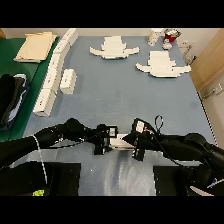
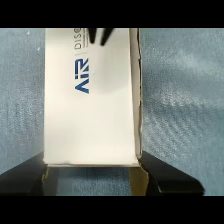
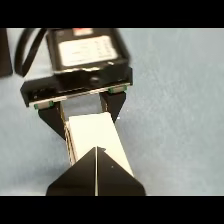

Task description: Fold the box.

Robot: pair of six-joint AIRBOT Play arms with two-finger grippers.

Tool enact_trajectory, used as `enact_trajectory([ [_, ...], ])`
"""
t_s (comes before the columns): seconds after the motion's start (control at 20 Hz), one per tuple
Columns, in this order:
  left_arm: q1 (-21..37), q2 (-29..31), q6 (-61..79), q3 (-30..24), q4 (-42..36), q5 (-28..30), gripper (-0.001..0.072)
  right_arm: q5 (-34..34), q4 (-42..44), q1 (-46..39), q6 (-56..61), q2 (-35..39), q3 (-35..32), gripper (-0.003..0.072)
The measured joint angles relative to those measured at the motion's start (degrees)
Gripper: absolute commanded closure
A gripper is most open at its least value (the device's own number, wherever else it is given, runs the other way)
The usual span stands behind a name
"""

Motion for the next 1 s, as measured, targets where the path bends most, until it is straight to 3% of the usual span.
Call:
enact_trajectory([
  [0.3, 0.0, 0.0, 0.0, 0.0, 0.0, 0.0, 0.0382, 9.18, 6.58, 1.05, 9.4, 1.29, -7.67, 0.0675],
  [1.0, 0.0, 0.0, -0.04, -0.02, 0.02, 0.02, 0.0382, 14.19, 8.26, 4.55, 14.6, -4.79, -11.28, 0.0675],
])
